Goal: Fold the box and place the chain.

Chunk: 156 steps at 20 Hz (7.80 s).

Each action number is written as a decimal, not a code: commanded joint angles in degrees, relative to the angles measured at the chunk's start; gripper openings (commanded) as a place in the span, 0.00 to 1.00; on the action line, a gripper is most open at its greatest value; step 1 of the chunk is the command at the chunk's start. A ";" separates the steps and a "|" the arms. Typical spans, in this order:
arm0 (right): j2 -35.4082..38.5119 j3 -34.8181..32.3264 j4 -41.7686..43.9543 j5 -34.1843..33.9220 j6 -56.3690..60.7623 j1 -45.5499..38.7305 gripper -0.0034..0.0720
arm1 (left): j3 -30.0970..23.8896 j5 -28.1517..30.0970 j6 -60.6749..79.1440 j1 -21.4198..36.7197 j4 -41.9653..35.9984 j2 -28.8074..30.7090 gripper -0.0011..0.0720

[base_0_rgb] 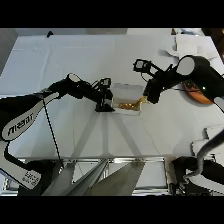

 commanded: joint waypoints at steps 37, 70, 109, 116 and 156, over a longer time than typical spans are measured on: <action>-16.48 0.00 -0.39 -3.21 -21.46 -12.13 0.97 | -0.02 0.00 0.00 0.00 0.02 0.00 0.21; -0.81 -6.47 -4.42 -7.96 0.37 -3.41 0.06 | -0.02 0.00 0.00 0.00 0.02 0.00 0.21; -11.13 -6.49 -2.89 -11.23 -5.64 -7.19 0.05 | -0.02 0.02 0.00 -0.02 0.02 0.00 0.21; -1.73 -6.49 2.99 -7.39 -5.64 -4.59 0.05 | -0.02 0.00 0.00 0.00 0.02 0.00 0.21; 6.49 -6.60 7.37 -6.93 -2.99 -0.83 0.39 | -0.02 0.00 0.00 0.00 0.02 0.00 0.21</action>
